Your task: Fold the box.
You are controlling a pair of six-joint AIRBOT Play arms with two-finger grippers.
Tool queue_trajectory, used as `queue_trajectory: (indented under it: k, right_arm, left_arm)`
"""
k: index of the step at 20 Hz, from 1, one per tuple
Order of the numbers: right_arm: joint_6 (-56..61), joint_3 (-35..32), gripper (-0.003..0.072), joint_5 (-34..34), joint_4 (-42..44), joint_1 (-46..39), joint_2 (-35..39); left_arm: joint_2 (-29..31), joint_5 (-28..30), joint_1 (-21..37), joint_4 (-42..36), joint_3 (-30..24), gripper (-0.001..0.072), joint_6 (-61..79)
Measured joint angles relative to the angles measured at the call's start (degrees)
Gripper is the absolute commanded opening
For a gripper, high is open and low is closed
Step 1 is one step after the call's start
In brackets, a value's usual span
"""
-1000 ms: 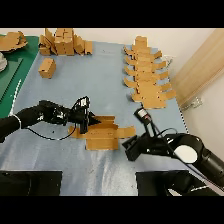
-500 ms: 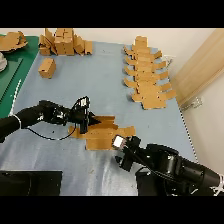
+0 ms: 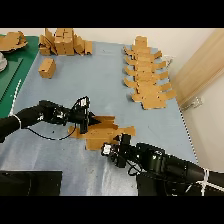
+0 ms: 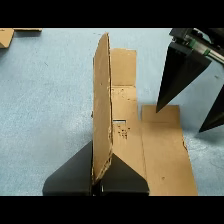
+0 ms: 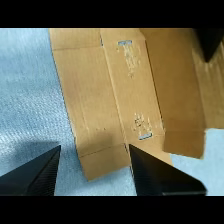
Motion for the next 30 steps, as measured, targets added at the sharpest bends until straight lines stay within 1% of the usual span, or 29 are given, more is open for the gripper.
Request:
queue_trajectory:
  k: [5, 7, 11, 22, 28, 30]
  right_arm:
    - [-0.2, 0.1, 0.066, -1.0, -2.2, 0.0, -2.2]
    - [-0.2, 0.1, 0.0641, -1.2, -3.4, 0.0, -3.0]
    - [-0.2, 0.2, 0.0638, -2.0, -5.1, -0.2, -4.0]
    - [-0.2, 2.2, 0.0636, -3.7, -6.9, -4.9, -4.5]
    - [-0.2, 4.5, 0.0638, -3.8, -6.9, -5.6, -4.5]
    - [-0.2, 4.7, 0.0656, -3.1, -6.9, -5.6, -4.5]
  left_arm:
    - [0.0, 0.0, 0.0, 0.0, 0.0, 0.0011, 0.0]
    - [0.0, 0.0, 0.0, 0.0, 0.0, 0.0011, 0.0]
    - [0.0, 0.0, 0.0, 0.0, 0.0, 0.0011, 0.0]
    - [0.0, 0.0, 0.0, 0.0, 0.0, 0.001, 0.0]
    - [0.0, 0.0, 0.0, 0.0, 0.0, 0.001, 0.0]
    - [0.0, 0.0, 0.0, 0.0, 0.0, 0.0011, 0.0]
